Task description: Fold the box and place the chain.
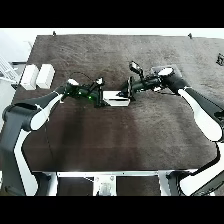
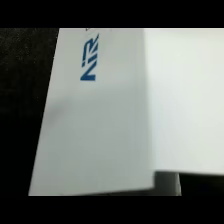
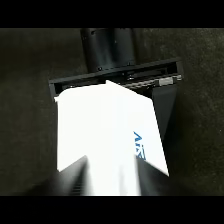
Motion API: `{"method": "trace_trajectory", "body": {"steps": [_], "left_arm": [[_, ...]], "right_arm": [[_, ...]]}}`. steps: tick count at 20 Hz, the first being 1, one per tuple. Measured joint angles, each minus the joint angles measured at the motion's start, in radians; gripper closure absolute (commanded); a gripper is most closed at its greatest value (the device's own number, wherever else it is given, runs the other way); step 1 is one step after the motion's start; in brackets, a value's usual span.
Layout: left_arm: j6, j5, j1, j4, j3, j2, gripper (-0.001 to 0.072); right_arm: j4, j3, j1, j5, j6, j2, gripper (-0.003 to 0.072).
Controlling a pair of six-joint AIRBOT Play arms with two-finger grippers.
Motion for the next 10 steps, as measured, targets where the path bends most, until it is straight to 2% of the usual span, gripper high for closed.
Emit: {"method": "trace_trajectory", "body": {"steps": [7, 8, 10], "left_arm": [[-0.001, 0.000, 0.000, 0.000, 0.000, 0.000, 0.0368], [-0.001, 0.000, 0.000, 0.000, 0.000, 0.000, 0.0368], [-0.001, 0.000, 0.000, -0.001, 0.000, 0.000, 0.0368]], "right_arm": [[-0.014, -0.006, 0.000, -0.049, -0.034, -0.014, 0.0181], [-0.017, -0.006, 0.000, -0.056, -0.037, -0.014, 0.0235], [-0.021, -0.003, 0.002, -0.064, -0.046, -0.016, 0.0265]]}}
